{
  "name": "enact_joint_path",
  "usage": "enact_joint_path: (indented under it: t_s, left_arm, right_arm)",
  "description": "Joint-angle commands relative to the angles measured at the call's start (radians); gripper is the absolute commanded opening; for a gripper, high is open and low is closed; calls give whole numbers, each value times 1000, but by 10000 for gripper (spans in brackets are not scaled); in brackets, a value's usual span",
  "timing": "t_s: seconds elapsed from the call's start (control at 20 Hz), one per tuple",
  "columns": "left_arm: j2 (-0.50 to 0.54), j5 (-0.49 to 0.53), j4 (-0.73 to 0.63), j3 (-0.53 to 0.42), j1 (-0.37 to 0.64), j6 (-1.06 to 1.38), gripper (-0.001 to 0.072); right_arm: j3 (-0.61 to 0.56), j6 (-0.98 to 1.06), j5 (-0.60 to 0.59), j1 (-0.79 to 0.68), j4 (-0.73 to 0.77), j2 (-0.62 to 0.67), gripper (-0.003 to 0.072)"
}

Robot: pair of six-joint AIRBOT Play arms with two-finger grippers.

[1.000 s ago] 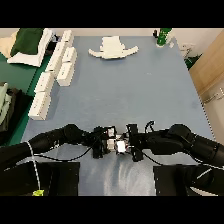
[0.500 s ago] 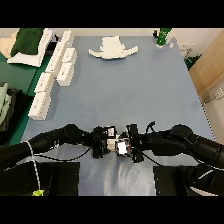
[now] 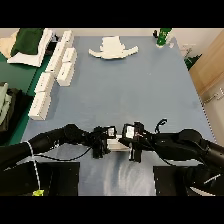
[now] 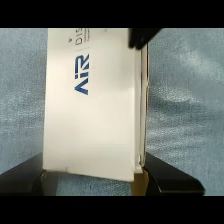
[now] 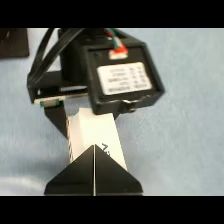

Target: Fold the box.

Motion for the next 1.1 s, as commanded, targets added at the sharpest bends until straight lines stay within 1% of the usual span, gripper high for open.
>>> enact_joint_path:
  t_s: [0.0,0.1,0.2,0.4,0.6,0.8,1.05]
  left_arm:
    - [0,0,0,0,-1,0,441]
    - [0,0,0,0,-1,0,441]
    - [0,0,0,0,-1,0,441]
    - [0,0,0,0,-1,0,441]
    - [0,0,0,0,-1,0,441]
    - [0,0,0,0,-1,0,441]
    - [0,0,0,0,-1,0,441]
  right_arm:
    - [-87,113,214,2,167,9,6]
    - [-127,124,241,3,217,10,6]
    - [-161,159,267,14,217,11,6]
    - [-240,272,418,112,216,10,6]
    - [-299,351,505,190,212,10,6]
    - [-329,370,528,194,212,-5,6]
    - [-330,385,539,194,212,-51,6]
